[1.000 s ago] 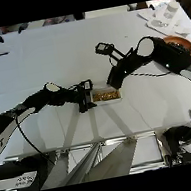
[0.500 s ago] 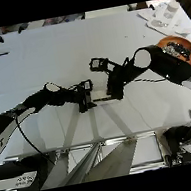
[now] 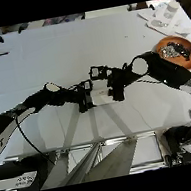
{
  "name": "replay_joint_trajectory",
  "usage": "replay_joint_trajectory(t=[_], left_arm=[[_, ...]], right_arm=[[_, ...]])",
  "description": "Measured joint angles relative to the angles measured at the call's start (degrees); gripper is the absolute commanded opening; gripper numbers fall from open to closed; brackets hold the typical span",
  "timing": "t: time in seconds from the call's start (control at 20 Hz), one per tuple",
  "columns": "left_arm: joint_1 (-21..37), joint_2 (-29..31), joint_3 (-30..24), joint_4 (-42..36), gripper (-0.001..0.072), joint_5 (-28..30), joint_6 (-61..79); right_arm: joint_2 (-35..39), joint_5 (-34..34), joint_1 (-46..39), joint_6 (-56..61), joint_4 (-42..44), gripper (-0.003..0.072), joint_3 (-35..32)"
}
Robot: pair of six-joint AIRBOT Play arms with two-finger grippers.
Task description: Fold the box and place the chain.
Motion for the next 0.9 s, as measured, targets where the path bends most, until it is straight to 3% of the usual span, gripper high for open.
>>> replay_joint_trajectory(t=[0.1,0.2,0.3,0.55,0.9], left_arm=[[0.0,0.0,0.0,0.0,0.0291,0.0,0.0],[0.0,0.0,0.0,0.0,0.0291,0.0,0.0],[0.0,0.0,0.0,0.0,0.0291,0.0,0.0],[0.0,0.0,0.0,0.0,0.0291,0.0,0.0],[0.0,0.0,0.0,0.0,0.0291,0.0,0.0]], right_arm=[[0.0,-0.6,0.0,-0.2,-0.7,0.0354,-1.1],[0.1,-1.2,0.0,-0.2,-0.9,0.0451,-1.9],[0.6,-1.6,0.0,-0.2,-1.2,0.0482,-2.3],[3.4,-2.1,1.3,-0.4,-0.8,0.0482,-3.3],[6.0,-11.0,6.5,-2.3,-0.7,0.0475,-8.9]])
